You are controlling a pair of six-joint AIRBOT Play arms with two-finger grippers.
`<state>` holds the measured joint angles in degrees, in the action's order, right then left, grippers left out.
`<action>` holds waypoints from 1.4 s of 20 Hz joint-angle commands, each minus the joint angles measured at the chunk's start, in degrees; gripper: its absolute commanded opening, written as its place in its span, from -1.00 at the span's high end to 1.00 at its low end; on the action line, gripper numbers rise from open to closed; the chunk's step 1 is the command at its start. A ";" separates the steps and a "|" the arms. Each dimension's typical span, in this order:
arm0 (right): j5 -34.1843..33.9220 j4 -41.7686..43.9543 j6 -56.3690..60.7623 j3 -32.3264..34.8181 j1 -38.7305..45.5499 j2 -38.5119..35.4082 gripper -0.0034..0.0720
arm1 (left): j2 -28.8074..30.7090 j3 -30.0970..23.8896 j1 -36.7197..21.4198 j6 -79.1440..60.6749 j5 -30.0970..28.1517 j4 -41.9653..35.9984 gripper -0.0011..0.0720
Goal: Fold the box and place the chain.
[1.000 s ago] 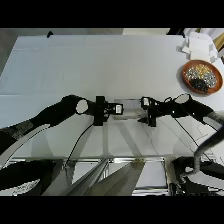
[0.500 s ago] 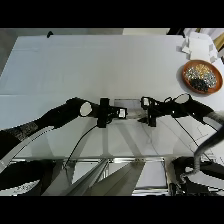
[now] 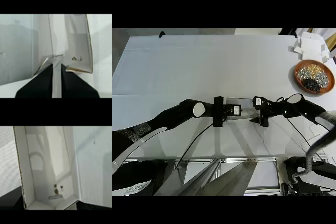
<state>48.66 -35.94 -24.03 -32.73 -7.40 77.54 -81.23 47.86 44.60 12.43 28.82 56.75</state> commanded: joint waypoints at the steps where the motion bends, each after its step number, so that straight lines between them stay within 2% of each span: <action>1: -0.02 -0.04 -0.04 0.00 0.02 -0.02 0.20 | -0.07 0.02 0.15 0.04 -1.57 -1.07 0.68; 5: -0.04 -0.04 -0.04 0.00 0.02 -0.02 0.20 | -0.79 0.02 1.11 0.02 -4.22 -2.12 0.64; 6: -0.04 -0.07 -0.04 0.00 0.02 -0.04 0.20 | -1.09 0.02 1.49 0.00 -4.37 -2.14 0.39; 7: -0.04 -0.07 -0.04 0.00 0.02 -0.04 0.20 | -1.27 0.02 1.79 0.00 -4.44 -2.14 0.22; 8: -0.04 -0.04 -0.04 0.00 0.02 -0.02 0.20 | -1.38 0.02 1.99 0.02 -4.42 -2.14 0.17; 15: -0.04 -0.04 -0.04 0.00 0.02 -0.02 0.20 | -1.29 0.02 2.62 0.04 -3.76 -2.10 0.18; 16: -0.04 -0.07 -0.04 0.00 0.02 -0.04 0.20 | -0.76 0.04 2.60 0.72 -2.80 -2.05 0.33; 18: -0.04 -0.04 -0.04 0.00 0.02 -0.02 0.20 | 1.66 0.02 1.86 2.45 0.68 -1.57 0.94; 21: -0.04 -0.07 -0.04 0.00 0.02 -0.02 0.20 | 8.02 0.02 -0.66 12.13 7.43 1.99 0.96; 25: -0.04 -0.04 -0.04 0.00 0.02 -0.02 0.20 | 17.20 0.02 -6.34 42.64 15.45 10.32 0.96; 28: -0.04 -0.04 -0.04 0.00 0.02 -0.02 0.20 | 19.63 0.02 -10.97 61.35 21.88 12.55 0.96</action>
<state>48.60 -36.01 -24.12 -32.75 -7.38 77.52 -64.84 47.86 37.52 52.66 43.55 65.56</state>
